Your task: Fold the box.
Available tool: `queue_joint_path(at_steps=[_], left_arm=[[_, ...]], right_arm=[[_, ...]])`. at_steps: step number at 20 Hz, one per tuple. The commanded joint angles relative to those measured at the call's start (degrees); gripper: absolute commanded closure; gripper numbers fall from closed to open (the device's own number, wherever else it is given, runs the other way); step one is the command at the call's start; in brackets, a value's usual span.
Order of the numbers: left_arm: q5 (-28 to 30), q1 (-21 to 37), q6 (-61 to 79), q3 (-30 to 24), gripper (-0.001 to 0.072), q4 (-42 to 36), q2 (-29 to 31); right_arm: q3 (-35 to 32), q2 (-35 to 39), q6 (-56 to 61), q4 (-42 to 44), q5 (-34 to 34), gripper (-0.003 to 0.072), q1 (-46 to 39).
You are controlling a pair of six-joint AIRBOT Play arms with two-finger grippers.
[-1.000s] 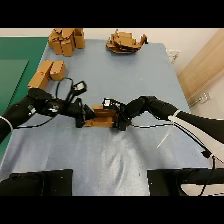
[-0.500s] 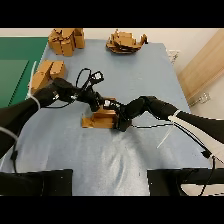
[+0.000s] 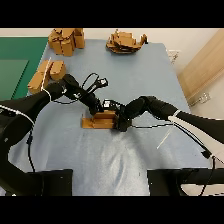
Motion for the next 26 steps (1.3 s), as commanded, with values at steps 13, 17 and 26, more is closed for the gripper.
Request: queue_joint_path(at_steps=[13, 17, 26], left_arm=[[-7.13, 4.42, -3.34, 8.63, 0.0699, 2.95, 0.37], [-9.40, 13.31, -5.46, 8.00, 0.0701, 2.91, 9.49], [-10.21, 15.82, 10.78, -9.29, 0.0691, 7.15, 20.50]], right_arm=[[0.02, 0.04, 0.17, 0.00, 0.13, 0.0682, 0.00], [0.02, 0.04, 0.15, -0.02, 0.13, 0.0682, -0.02], [0.02, 0.04, 0.15, 0.09, 0.20, 0.0682, 0.02]])
